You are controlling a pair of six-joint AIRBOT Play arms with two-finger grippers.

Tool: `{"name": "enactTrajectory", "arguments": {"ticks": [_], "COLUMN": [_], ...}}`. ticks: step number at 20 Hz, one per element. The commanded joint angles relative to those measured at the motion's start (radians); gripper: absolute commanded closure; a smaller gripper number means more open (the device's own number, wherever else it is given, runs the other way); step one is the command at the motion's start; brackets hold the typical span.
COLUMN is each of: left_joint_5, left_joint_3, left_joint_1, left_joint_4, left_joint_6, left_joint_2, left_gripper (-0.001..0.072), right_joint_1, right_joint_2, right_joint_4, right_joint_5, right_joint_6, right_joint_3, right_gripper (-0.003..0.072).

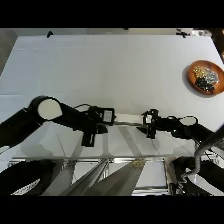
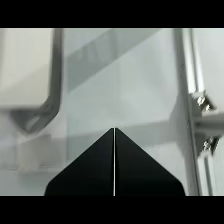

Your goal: Fold the box and place the chain.

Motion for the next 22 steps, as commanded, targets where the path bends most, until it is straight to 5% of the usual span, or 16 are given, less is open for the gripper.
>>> {"name": "enactTrajectory", "arguments": {"ticks": [1, 12, 22], "left_joint_5": [0.181, 0.792, 0.779], "left_joint_3": [-0.018, -0.018, -0.018], "left_joint_1": [-0.085, -0.094, -0.094], "left_joint_4": [-0.121, -0.523, -0.540], "left_joint_6": [0.035, 0.148, 0.051], "left_joint_2": [-0.086, -0.243, -0.393], "left_gripper": [0.0703, 0.0700, 0.0701], "right_joint_1": [0.000, 0.000, 0.000], "right_joint_2": [0.000, 0.000, 0.000], "right_joint_4": [0.000, 0.000, 0.000], "right_joint_5": [0.000, 0.000, 0.000], "right_joint_6": [0.000, 0.000, 0.000], "right_joint_3": [0.000, 0.000, 0.000], "right_gripper": [0.0284, 0.0284, 0.0284]}}
